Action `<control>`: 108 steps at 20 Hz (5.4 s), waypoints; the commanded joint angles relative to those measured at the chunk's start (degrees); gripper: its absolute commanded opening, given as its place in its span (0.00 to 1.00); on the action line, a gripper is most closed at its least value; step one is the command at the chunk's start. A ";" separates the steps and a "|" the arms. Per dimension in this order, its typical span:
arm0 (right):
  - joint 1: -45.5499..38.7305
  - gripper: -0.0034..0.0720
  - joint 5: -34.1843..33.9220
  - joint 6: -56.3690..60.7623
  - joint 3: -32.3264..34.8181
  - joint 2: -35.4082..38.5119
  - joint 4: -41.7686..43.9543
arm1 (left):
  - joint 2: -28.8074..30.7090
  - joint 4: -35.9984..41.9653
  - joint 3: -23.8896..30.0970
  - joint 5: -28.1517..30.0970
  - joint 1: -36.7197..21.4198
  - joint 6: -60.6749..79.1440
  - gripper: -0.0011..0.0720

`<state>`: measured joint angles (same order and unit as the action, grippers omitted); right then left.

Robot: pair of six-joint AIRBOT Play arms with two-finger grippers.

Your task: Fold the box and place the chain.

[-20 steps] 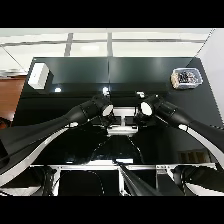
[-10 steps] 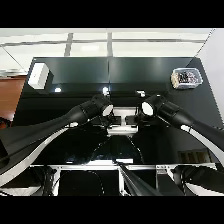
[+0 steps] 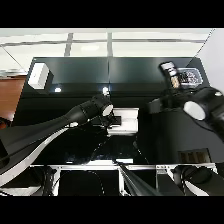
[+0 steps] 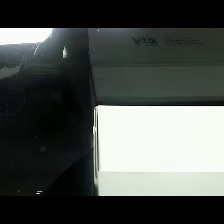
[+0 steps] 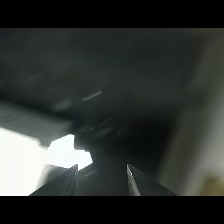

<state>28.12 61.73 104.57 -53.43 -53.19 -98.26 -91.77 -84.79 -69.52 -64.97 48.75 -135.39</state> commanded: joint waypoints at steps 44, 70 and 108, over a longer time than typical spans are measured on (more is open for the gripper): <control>-42.95 0.06 3.52 -21.44 -49.46 -40.89 20.50 | 0.00 -0.02 -0.02 -1.73 0.00 0.00 0.05; -38.18 0.06 18.93 -30.32 -32.06 0.68 53.88 | 0.00 0.02 -0.04 -1.49 0.00 0.00 0.05; -25.49 0.06 16.85 -30.82 -21.03 0.09 80.48 | 0.00 0.02 -0.04 -1.51 0.00 0.00 0.05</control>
<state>2.57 79.09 74.06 -74.46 -52.95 -18.44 -91.77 -84.77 -69.52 -66.50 48.75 -135.39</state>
